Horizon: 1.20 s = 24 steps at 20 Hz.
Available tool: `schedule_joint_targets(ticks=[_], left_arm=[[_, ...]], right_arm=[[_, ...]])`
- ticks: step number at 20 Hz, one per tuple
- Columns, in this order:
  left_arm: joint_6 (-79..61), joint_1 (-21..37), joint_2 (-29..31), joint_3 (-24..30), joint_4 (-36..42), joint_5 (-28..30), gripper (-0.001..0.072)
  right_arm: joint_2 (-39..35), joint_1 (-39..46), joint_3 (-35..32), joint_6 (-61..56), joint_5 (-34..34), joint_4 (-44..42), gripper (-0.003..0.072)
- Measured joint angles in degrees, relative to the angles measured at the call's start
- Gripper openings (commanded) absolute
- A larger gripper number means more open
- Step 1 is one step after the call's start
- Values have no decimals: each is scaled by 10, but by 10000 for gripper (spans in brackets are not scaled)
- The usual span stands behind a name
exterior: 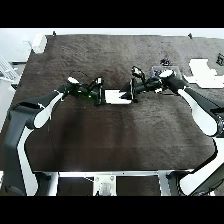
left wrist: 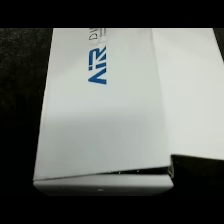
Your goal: Fold the box and place the chain.
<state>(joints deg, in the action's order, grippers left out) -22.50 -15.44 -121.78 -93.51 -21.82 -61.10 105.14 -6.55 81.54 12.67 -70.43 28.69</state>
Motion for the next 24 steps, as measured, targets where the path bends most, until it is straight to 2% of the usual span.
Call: schedule_joint_targets(ticks=[5, 13, 14, 16, 17, 24], left_arm=[[0, 0, 0, 0, 0, 0, 471], [0, 0, 0, 0, 0, 0, 471], [0, 0, 0, 0, 0, 0, 471], [0, 0, 0, 0, 0, 0, 471], [0, 0, 0, 0, 0, 0, 471], [0, 0, 0, 0, 0, 0, 471]], right_arm=[[-24, 3, -28, 17, -18, -7, 336], [-46, 20, -94, 92, 19, -54, 326], [-47, 20, -98, 106, 21, -62, 330], [-47, 19, -107, 136, 25, -77, 430], [-47, 18, -111, 150, 27, -87, 454], [-39, 10, -121, 190, 47, -113, 452]])
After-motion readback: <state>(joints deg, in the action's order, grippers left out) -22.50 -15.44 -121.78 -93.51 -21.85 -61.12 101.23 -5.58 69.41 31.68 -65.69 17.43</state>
